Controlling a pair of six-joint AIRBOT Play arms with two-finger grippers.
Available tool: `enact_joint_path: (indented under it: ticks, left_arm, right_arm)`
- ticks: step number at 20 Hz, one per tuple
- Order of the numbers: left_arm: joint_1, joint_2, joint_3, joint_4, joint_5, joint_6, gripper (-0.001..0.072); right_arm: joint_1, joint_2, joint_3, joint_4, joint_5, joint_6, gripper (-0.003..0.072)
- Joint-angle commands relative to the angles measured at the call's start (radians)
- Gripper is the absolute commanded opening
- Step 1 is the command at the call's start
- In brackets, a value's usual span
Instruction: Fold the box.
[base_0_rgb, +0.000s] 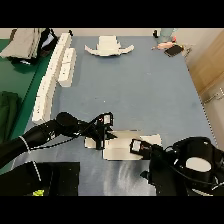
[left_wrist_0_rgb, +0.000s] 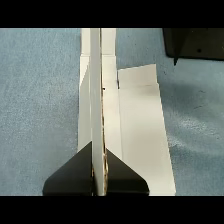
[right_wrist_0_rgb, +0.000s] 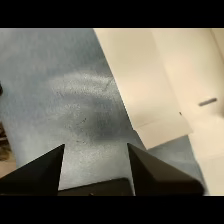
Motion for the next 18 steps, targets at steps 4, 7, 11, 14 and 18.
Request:
enact_joint_path:
  ticks: [4, 7, 11, 14, 18]
  left_arm:
    - [0.0, 0.0, 0.0, 0.0, 0.001, 0.0, 0.0018]
    - [0.0, 0.0, 0.0, 0.0, 0.001, 0.0, 0.0018]
    - [0.0, 0.0, 0.0, 0.0, 0.001, 0.0, 0.0018]
    - [0.0, 0.0, 0.0, 0.0, 0.001, 0.0, 0.0018]
    - [0.0, 0.0, 0.0, 0.0, 0.001, 0.0, 0.0018]
  right_arm:
    - [0.154, -0.168, -0.008, -0.308, -0.214, -0.029, 0.0701]
    - [0.154, -0.257, -0.008, -0.394, -0.295, 0.102, 0.0699]
    - [0.155, -0.286, -0.007, -0.502, -0.301, 0.329, 0.0697]
    - [0.155, -0.286, 0.013, -0.508, -0.249, 0.42, 0.0696]
    - [0.155, -0.271, 0.071, -0.517, -0.15, 0.532, 0.0696]
